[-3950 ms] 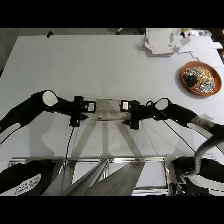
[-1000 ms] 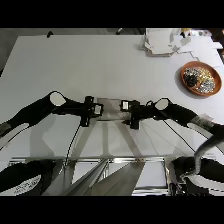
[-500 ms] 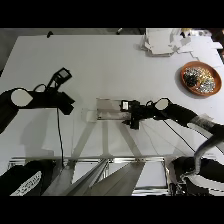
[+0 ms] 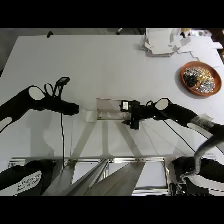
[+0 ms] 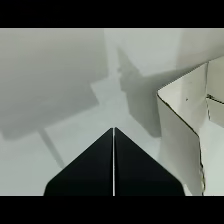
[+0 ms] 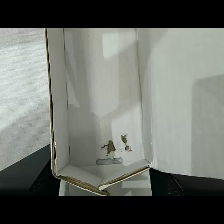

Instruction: Fold the box and place the chain.

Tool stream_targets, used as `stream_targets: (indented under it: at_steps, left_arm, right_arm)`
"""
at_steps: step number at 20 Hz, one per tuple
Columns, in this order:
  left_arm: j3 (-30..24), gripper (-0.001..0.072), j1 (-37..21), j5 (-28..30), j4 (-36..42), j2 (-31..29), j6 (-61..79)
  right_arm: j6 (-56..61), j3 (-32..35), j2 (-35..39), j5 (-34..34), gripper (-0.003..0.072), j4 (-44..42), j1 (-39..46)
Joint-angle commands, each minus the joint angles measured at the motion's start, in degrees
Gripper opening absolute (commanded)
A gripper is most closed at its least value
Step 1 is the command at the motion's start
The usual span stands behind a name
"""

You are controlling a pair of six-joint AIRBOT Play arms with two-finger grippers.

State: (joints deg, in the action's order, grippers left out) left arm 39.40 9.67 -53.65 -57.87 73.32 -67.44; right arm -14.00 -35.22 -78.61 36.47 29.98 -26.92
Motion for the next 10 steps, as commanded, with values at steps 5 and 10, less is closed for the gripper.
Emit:
stream_targets:
  at_steps: [5,10]
  left_arm:
    - [0.02,0.0005,2.89,-0.11,9.73,4.68,11.08]
    - [0.07,0.0011,5.88,-0.55,14.71,2.36,18.21]
  right_arm:
    - [0.00,0.00,0.04,0.00,0.0381,-0.02,0.00]
    - [0.00,0.00,0.04,0.00,0.0381,-0.02,0.00]
